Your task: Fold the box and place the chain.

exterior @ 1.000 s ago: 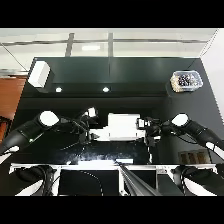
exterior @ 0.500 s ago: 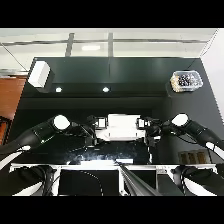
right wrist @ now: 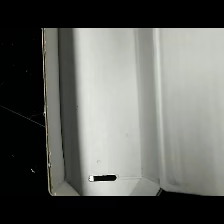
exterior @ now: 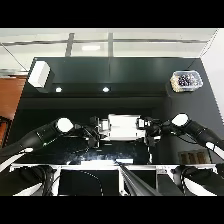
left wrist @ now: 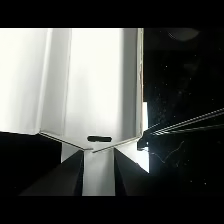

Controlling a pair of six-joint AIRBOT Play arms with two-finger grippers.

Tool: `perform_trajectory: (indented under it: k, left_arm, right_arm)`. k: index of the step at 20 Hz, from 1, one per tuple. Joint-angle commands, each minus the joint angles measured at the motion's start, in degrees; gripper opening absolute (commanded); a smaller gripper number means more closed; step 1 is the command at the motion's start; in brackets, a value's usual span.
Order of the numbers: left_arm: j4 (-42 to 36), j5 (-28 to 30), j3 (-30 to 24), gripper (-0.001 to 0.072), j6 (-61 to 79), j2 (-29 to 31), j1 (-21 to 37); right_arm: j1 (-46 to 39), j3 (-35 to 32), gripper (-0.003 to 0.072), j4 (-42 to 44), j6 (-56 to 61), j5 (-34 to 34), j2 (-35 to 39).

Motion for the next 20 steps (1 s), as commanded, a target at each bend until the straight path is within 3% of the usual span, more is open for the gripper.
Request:
perform_trajectory:
  k: [1,14,20]
  left_arm:
    - [-0.5,0.4,0.0,0.0214,0.0,0.0,-0.2]
    - [-13.7,1.3,0.1,0.0214,3.3,-3.7,-3.5]
    - [-13.3,1.5,0.0,0.0214,3.3,-3.7,-3.5]
  right_arm:
    - [0.0,0.0,0.0443,0.0,0.0,0.0,0.0]
    - [0.0,0.0,0.0443,0.0,0.0,0.0,0.0]
    - [0.0,0.0,0.0443,0.0,0.0,0.0,0.0]
